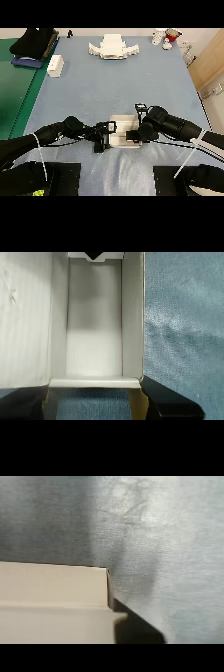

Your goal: Fold the box.

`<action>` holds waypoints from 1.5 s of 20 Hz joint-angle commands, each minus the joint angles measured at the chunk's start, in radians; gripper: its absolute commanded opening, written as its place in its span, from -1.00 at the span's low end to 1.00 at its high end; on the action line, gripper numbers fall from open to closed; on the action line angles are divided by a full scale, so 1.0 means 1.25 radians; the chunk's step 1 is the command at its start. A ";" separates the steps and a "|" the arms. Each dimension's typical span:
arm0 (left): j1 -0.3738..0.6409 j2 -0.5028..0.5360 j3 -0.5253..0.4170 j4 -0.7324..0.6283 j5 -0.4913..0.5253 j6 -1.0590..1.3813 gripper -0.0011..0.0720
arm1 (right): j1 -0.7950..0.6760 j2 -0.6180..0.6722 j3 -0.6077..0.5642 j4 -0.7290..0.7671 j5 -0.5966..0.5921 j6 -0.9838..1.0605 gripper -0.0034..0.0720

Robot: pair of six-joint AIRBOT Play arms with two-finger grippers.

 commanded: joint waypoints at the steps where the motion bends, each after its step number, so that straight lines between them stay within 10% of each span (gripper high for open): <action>1: 0.000 0.000 0.000 0.000 0.000 0.000 0.47 | 0.007 -0.015 0.004 -0.009 0.002 0.039 -0.82; 7: 0.000 0.000 0.000 0.000 0.000 0.000 0.47 | 0.007 -0.015 0.005 0.002 -0.002 0.048 -0.86; 11: 0.000 0.000 0.000 0.000 0.000 0.000 0.47 | 0.007 -0.008 0.046 0.025 -0.086 -0.013 0.01; 17: 0.000 0.000 0.000 0.000 0.000 0.000 0.47 | 0.004 -0.003 0.179 -0.065 -0.282 -0.060 0.14; 24: 0.000 0.000 0.000 0.000 0.000 0.000 0.47 | -0.161 0.027 0.200 -0.203 -0.260 -0.196 -0.91; 30: 0.000 0.000 0.000 0.000 0.000 0.000 0.47 | -0.475 -0.091 0.199 0.427 -0.019 -0.738 -0.91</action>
